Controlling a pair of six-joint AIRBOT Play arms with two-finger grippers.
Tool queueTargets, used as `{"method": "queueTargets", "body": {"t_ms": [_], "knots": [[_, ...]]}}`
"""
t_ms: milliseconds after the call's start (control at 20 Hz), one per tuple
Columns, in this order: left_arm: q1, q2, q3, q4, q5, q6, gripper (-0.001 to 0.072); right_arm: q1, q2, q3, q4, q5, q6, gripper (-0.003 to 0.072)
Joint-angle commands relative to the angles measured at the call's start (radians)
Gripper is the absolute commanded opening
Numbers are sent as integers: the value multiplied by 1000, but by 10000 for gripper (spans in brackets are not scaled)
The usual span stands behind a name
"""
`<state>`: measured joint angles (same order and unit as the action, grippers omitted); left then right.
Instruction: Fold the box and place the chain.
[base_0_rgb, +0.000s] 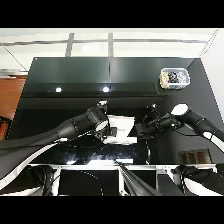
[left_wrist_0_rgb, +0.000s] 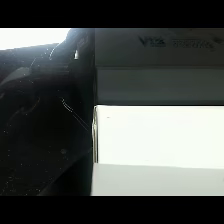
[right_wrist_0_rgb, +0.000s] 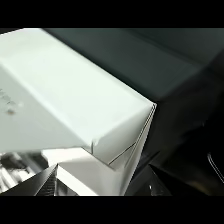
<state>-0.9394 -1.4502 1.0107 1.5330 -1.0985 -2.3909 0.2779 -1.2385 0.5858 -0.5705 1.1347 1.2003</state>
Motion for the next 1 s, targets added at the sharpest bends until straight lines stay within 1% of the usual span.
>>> {"method": "queueTargets", "body": {"t_ms": [0,200,300,450,500,550,700,800,850,900,950], "knots": [[0,0,0,0,-3,0,30,111,5,37,-144,-90,238,616],[0,0,0,0,-3,0,30,214,6,154,-473,-87,486,616],[0,0,0,0,-3,1,30,266,6,188,-528,-85,565,616],[0,0,0,0,-2,0,30,332,6,225,-647,-80,726,616],[0,0,0,0,-2,0,30,348,6,238,-672,-76,765,566],[0,0,0,0,-2,0,30,366,6,246,-688,-77,795,468],[0,0,0,0,-2,0,30,434,4,249,-756,-77,928,468],[0,0,0,0,-2,0,30,484,2,249,-780,-94,998,427],[0,0,0,0,-2,0,30,507,0,249,-803,-109,1038,427],[0,0,0,0,-2,0,30,525,-2,249,-823,-117,1074,375],[0,0,0,0,-2,0,30,537,-6,249,-828,-119,1075,216]]}}
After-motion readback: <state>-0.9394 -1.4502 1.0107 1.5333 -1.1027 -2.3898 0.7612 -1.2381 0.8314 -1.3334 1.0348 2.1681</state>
